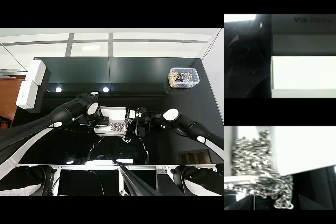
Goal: Fold the box and place the chain.
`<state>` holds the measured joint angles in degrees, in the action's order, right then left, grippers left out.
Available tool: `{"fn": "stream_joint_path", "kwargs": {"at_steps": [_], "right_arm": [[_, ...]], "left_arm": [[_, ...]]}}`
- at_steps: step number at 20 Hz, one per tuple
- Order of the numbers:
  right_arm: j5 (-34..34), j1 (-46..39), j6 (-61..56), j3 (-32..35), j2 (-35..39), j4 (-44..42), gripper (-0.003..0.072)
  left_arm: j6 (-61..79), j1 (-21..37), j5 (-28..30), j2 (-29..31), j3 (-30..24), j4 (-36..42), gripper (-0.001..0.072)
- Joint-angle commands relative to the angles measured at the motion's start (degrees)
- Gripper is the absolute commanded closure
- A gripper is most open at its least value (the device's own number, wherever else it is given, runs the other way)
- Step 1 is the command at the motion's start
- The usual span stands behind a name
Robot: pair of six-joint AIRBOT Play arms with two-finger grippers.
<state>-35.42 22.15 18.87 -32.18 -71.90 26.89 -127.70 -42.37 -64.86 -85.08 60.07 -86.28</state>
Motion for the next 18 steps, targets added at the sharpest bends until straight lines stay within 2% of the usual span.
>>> {"fn": "stream_joint_path", "kwargs": {"at_steps": [1, 14, 18], "right_arm": [[-3.30, -1.05, 1.38, -0.76, -1.53, -1.01, -0.0031], [-2.95, -0.81, -0.70, -1.01, -2.10, -2.86, -0.0025], [-2.69, 0.35, -3.02, -1.53, -2.64, 0.26, -0.0025]], "left_arm": [[0.00, 0.00, 0.02, 0.04, 0.02, 0.00, 0.0678], [0.00, 0.00, 0.02, 0.04, 0.02, 0.02, 0.0679], [0.00, 0.00, 0.02, 0.04, 0.02, 0.02, 0.0679]]}}
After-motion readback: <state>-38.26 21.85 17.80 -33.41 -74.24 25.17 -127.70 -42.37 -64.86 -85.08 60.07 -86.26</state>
